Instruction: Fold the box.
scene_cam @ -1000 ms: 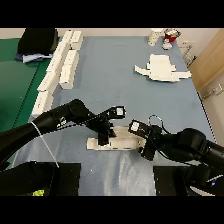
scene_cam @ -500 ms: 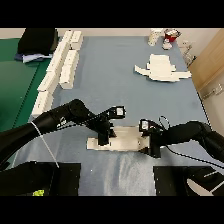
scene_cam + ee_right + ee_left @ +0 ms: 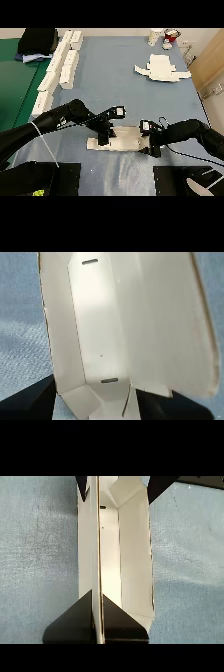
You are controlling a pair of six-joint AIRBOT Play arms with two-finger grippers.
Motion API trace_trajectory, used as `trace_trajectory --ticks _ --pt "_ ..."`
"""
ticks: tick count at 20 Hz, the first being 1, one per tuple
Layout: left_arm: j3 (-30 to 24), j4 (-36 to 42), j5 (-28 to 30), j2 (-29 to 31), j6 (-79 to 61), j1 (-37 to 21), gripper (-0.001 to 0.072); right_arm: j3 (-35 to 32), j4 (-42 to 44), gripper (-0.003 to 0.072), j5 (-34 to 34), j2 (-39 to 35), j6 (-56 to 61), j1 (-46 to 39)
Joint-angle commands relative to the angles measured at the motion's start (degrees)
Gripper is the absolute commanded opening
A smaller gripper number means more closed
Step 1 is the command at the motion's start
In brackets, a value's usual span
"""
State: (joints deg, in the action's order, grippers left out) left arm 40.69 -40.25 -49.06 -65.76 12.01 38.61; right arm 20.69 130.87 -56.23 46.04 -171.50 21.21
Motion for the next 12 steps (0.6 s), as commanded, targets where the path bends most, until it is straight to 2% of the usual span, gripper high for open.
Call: trace_trajectory --ticks 1,12 --pt "0.02 -0.02 0.00 0.00 -0.02 0.00 0.0015 -0.04 0.13 0.0720 -1.68 -0.33 0.59 -0.04" --pt "0.02 0.00 0.00 0.00 0.00 0.00 0.0016 -0.11 0.46 0.0687 3.63 0.81 0.44 1.64"
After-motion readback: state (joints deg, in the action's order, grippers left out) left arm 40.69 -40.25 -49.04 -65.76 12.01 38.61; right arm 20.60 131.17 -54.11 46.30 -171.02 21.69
